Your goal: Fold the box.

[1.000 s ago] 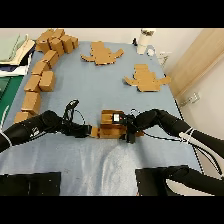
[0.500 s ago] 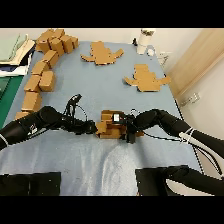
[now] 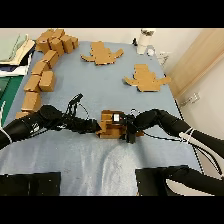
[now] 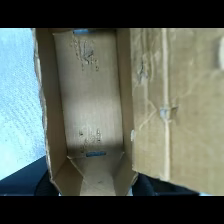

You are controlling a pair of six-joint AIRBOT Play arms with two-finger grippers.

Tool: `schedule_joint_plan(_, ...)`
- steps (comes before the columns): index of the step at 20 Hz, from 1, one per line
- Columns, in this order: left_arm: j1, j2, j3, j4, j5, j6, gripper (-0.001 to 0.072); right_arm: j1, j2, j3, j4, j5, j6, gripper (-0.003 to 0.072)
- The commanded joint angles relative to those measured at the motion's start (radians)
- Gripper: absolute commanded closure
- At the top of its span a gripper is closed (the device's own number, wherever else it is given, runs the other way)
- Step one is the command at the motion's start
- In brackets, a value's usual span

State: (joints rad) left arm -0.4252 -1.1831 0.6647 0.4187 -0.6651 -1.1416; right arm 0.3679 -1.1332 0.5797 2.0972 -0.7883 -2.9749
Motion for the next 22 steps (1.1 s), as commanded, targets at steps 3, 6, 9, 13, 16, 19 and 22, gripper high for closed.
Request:
schedule_joint_plan(3, 0.000, -0.008, 0.001, -0.110, 0.002, 0.076, 0.0298, 0.000, 0.000, 0.001, 0.000, 0.000, 0.000, 0.0115)
schedule_joint_plan(6, -0.005, -0.009, 0.001, -0.081, 0.011, 0.080, 0.0296, 0.000, 0.000, 0.001, 0.000, 0.000, 0.000, 0.0115)
schedule_joint_plan(9, -0.006, -0.009, 0.001, -0.047, 0.019, 0.072, 0.0296, 0.000, 0.000, 0.001, 0.000, 0.000, 0.000, 0.0114)
schedule_joint_plan(13, -0.057, -0.009, 0.010, 0.031, 0.113, -0.067, 0.0297, 0.000, 0.000, 0.001, 0.000, 0.000, 0.000, 0.0115)
schedule_joint_plan(16, -0.125, -0.009, 0.056, 0.242, 0.145, -0.282, 0.0297, 0.000, 0.000, 0.001, 0.000, 0.000, 0.000, 0.0114)
schedule_joint_plan(19, -0.183, -0.040, 0.111, 0.469, 0.129, -0.524, 0.0296, 0.001, 0.000, 0.001, 0.000, 0.000, 0.000, 0.0115)
schedule_joint_plan(22, -0.229, -0.093, 0.179, 0.589, 0.084, -0.641, 0.0297, 0.000, 0.000, 0.001, 0.000, 0.000, 0.000, 0.0114)
